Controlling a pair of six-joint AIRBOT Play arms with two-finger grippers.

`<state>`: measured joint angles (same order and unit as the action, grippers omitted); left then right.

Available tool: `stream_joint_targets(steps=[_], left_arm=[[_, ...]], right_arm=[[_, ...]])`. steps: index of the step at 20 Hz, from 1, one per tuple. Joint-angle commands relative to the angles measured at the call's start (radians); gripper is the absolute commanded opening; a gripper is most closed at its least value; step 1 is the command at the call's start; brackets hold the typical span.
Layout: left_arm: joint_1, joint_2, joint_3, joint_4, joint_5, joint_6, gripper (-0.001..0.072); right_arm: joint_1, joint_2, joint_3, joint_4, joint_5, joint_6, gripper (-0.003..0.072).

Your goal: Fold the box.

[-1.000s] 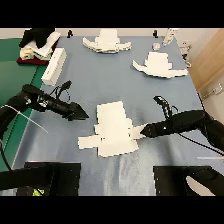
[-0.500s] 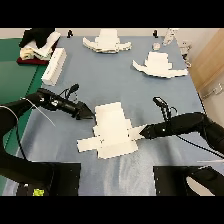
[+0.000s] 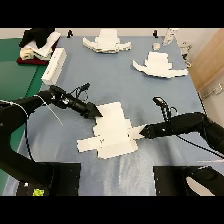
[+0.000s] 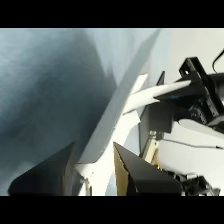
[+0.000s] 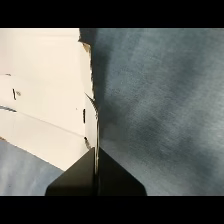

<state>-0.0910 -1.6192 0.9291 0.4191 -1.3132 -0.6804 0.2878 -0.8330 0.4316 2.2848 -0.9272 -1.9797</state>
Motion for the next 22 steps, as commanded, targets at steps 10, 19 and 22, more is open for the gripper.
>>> stream_joint_targets(steps=[10,19,22], left_arm=[[-0.034,-0.002,0.014,0.011,-0.096,0.056,0.0016],[-0.035,-0.002,0.022,-0.047,-0.106,0.163,0.0012],[-0.048,0.021,0.044,-0.06,-0.116,0.269,0.0011]], right_arm=[[0.001,0.001,-0.001,0.0,0.023,0.0,0.0],[0.0,-0.001,0.038,-0.402,0.101,0.094,0.027],[0.0,-0.013,0.089,-0.753,0.166,0.42,0.0269]])
